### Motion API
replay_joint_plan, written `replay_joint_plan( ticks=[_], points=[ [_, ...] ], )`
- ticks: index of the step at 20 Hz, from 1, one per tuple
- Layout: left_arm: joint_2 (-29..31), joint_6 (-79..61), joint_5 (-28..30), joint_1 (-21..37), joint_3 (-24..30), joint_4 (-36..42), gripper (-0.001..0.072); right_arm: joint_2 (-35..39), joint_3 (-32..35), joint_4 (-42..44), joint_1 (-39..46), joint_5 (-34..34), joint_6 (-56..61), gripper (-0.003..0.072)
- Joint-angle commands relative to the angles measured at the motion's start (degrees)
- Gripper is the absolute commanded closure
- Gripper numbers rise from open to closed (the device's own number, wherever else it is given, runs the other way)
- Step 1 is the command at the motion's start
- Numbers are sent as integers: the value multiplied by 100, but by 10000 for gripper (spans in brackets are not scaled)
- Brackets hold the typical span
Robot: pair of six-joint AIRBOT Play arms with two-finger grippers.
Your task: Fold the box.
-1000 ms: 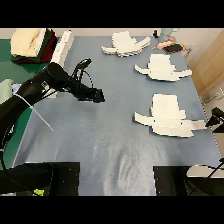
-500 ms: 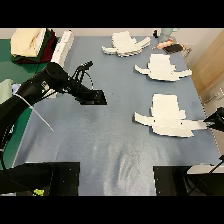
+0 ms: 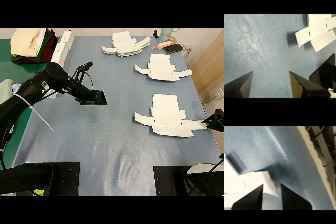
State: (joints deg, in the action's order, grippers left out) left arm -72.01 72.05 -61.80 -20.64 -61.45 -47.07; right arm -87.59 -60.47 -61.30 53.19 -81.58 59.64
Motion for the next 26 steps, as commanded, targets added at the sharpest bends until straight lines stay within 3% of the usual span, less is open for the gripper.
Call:
replay_joint_plan(
  ticks=[1,3,4,6,7,8,12,13,14,15,16,18,21,24,25,26],
  points=[
    [0,-2,-17,2,-4,35,34,-151,-4,892,-24,-472,-529,394],
    [-2,-2,-17,2,-4,39,34,-162,-2,957,-140,-713,-568,403],
    [-2,-4,-17,2,-4,39,34,-181,-2,986,-227,-835,-566,496],
    [0,-2,-28,2,-4,39,34,-221,2,1161,-444,-990,-568,558],
    [0,-4,-37,2,-4,39,34,-221,2,1353,-608,-1069,-575,659],
    [0,-4,-39,2,-4,39,34,-221,2,1561,-787,-1158,-599,687],
    [0,-50,-37,9,-4,33,36,-199,50,2079,-1851,-1222,-608,687],
    [0,-50,-50,33,-4,35,166,-142,170,2090,-2194,-1062,-605,688],
    [0,-74,-111,68,-4,13,423,-33,356,2100,-2549,-800,-605,688],
    [0,-155,-203,111,-4,15,545,109,581,2133,-2865,-490,-605,688],
    [7,-203,-319,188,-2,11,545,308,885,2179,-3198,-114,-605,688],
    [61,-420,-557,382,-2,9,696,807,1593,2354,-3762,575,-533,688],
    [476,-715,-748,669,149,-7,696,1770,2601,2520,-4487,1394,-234,689],
    [1176,-822,-726,833,713,-33,695,2800,3335,2516,-5084,2245,341,686],
    [1318,-822,-710,868,874,-74,695,2994,3445,2520,-5215,2444,428,633],
    [1405,-822,-697,896,1003,-87,695,3082,3491,2516,-5283,2559,588,437]
  ],
)
